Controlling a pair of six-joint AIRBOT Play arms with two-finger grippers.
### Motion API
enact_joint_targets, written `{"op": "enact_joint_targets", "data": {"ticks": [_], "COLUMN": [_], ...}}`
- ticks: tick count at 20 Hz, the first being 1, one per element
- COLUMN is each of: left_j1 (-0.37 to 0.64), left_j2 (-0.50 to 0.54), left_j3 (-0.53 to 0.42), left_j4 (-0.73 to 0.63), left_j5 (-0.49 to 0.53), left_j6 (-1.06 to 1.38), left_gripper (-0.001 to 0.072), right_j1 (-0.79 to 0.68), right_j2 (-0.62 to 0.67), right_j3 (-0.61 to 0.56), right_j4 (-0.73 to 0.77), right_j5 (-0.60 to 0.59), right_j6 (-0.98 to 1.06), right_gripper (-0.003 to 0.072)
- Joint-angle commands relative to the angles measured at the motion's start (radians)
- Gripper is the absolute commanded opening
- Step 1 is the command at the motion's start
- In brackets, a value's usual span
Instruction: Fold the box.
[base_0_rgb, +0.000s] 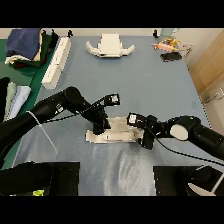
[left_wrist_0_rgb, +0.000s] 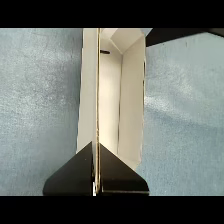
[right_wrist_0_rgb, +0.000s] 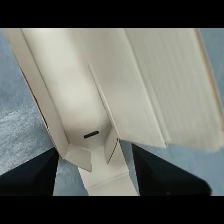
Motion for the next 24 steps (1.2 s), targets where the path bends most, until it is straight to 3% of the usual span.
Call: {"op": "enact_joint_targets", "data": {"ticks": [1, 7, 18, 24], "left_j1": [0.0, 0.0, 0.0, 0.0], "left_j2": [0.0, 0.0, 0.0, 0.0], "left_j3": [0.0, 0.0, 0.0, 0.0], "left_j4": [0.0, 0.0, 0.0, 0.0], "left_j5": [0.0, 0.0, 0.001, 0.001], "left_j6": [0.0, 0.0, 0.0, 0.0], "left_gripper": [0.0016, 0.0015, 0.0015, 0.0015], "right_j1": [-0.198, -0.22, -0.22, -0.22], "right_j2": [-0.067, -0.213, -0.218, -0.22], "right_j3": [0.001, 0.002, 0.002, 0.001], "right_j4": [0.423, 0.47, 0.475, 0.496], "right_j5": [0.005, 0.055, 0.063, 0.074], "right_j6": [-0.569, -0.597, -0.542, -0.76], "right_gripper": [0.072, 0.072, 0.0715, 0.0708]}}
